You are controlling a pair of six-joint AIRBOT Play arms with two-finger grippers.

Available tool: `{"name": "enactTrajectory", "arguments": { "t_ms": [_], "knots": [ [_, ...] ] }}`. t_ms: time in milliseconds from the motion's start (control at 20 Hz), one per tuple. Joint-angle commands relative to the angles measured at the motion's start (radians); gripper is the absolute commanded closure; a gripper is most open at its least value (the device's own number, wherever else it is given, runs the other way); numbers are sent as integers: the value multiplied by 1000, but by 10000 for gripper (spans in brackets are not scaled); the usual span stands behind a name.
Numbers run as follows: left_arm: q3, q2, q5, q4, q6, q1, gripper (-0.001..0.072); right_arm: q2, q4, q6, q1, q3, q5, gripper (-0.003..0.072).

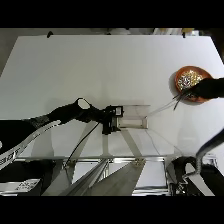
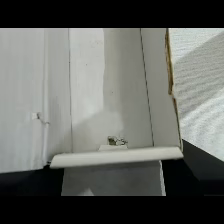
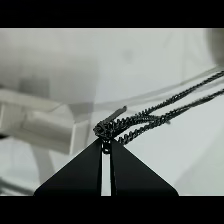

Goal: Fold the box and place the chain.

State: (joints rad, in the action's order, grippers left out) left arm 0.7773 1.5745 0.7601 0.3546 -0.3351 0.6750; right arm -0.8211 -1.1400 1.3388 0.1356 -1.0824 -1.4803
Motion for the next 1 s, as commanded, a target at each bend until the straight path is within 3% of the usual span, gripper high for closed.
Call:
{"name": "enactTrajectory", "arguments": {
  "t_ms": [0,500,850,950],
  "knots": [
    [0,0,0,1,0,0,397,19,19,-1,-166,117,12,672],
    [0,0,0,0,0,0,397,25,-16,105,-597,370,335,672],
    [0,0,0,0,0,0,397,8,-67,183,-673,476,491,670],
    [0,0,0,0,0,0,397,3,-64,183,-673,496,503,592]
  ]
}}
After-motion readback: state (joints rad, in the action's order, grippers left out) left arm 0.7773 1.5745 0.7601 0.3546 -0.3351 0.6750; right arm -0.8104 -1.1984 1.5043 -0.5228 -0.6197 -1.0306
